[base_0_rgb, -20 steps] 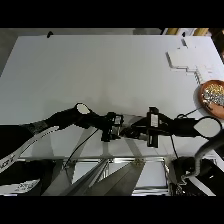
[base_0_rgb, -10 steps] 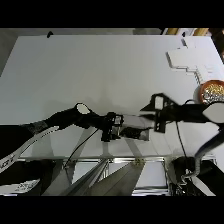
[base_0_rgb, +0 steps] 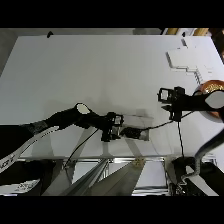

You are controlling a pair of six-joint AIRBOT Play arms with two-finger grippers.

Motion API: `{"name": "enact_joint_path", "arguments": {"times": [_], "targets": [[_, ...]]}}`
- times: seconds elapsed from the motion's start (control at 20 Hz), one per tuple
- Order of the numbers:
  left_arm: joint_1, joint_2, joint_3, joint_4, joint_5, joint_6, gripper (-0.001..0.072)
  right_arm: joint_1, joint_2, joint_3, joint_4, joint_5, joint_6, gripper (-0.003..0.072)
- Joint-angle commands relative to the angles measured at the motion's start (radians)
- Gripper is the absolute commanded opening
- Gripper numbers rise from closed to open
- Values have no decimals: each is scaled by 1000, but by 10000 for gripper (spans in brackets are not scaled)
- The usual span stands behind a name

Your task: Fold the box and place the chain.

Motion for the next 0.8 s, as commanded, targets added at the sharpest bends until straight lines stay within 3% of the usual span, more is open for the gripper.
{"name": "enact_joint_path", "arguments": {"times": [0.0, 0.1, 0.25, 0.75], "targets": [[0, 0, 0, 0, 0, 0, 210, -8, -26, -78, -97, -12, -8, 165], [0, 0, 0, 0, 0, 0, 210, -8, -29, -133, -97, -39, -30, 297], [0, 0, 0, 0, 0, 0, 210, -8, -31, -187, -100, -59, -37, 302], [0, 0, 1, 0, 0, 0, 210, -8, -100, -191, -99, -61, -60, 292]]}}
